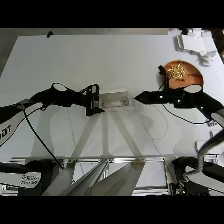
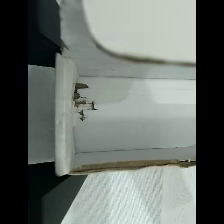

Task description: Fold the box and place the chain.

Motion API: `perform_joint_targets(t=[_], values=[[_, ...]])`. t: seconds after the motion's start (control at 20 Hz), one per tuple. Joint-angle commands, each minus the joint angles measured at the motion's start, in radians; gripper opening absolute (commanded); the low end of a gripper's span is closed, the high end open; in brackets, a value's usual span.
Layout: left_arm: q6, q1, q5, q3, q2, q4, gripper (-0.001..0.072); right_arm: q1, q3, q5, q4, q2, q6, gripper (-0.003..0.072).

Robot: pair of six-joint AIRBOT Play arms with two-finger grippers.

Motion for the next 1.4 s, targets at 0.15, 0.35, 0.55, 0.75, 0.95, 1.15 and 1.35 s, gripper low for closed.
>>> perform_joint_targets(t=[0.15, 0.35, 0.55, 0.75, 0.95, 1.15, 1.35], values=[[0.000, 0.000, 0.000, 0.000, 0.001, 0.000, 0.0159, -0.054, -0.053, -0.168, -0.128, 0.007, 0.063, 0.0004], [0.000, 0.000, 0.000, 0.000, 0.001, 0.000, 0.0159, -0.043, -0.074, -0.143, -0.124, -0.090, 0.097, 0.0001], [0.000, 0.000, 0.000, 0.000, 0.001, 0.000, 0.0159, 0.015, -0.074, -0.152, -0.063, -0.156, 0.080, -0.0002], [0.000, 0.000, 0.000, 0.000, 0.001, 0.000, 0.0159, 0.064, -0.074, -0.145, 0.021, -0.167, 0.040, -0.0002], [0.000, 0.000, 0.000, 0.000, 0.001, 0.000, 0.0159, 0.070, -0.074, -0.054, 0.177, -0.164, -0.061, -0.0001], [0.000, 0.000, 0.000, 0.000, 0.001, 0.000, 0.0159, 0.069, -0.074, -0.013, 0.273, -0.128, -0.114, 0.0000], [0.000, 0.000, 0.000, 0.000, 0.001, 0.000, 0.0159, 0.069, -0.074, 0.035, 0.276, -0.080, -0.114, 0.0001]])
